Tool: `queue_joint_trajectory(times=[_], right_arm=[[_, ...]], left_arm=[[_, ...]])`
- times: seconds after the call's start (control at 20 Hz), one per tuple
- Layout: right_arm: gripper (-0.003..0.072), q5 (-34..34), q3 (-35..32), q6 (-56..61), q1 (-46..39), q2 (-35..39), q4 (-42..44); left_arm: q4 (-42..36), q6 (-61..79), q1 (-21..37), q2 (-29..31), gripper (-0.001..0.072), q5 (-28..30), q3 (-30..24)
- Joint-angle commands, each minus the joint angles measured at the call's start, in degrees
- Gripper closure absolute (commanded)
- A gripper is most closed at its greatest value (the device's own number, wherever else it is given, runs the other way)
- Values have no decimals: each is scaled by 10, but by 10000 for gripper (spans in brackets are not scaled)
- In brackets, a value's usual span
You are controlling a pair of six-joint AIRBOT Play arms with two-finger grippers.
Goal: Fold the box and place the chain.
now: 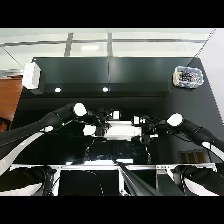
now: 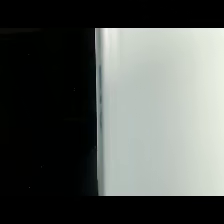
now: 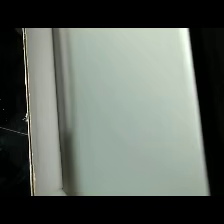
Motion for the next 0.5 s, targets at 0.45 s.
queue_joint_trajectory(times=[0.45], right_arm=[[57,1,0,3,0,0,-16]], left_arm=[[0,0,1,0,685,1,0]])
